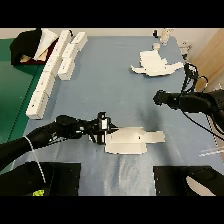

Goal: Fold the box.

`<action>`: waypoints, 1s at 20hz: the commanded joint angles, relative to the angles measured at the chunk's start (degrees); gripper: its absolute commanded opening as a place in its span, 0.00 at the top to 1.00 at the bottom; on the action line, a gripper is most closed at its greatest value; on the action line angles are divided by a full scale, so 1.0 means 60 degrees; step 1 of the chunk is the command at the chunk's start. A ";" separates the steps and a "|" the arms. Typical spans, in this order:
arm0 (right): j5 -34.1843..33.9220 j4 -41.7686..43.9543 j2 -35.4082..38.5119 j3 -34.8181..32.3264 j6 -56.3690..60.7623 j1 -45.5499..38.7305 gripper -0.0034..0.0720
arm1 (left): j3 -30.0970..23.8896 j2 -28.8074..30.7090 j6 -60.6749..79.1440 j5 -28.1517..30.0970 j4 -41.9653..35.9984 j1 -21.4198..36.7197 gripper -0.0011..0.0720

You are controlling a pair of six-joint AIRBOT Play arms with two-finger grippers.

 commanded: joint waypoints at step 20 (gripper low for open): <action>-0.0102 0.0124 -0.0007 0.0004 0.0000 0.0011 0.27 | 0.1359 -0.0200 -0.4404 -0.0794 0.4404 -0.0015 0.97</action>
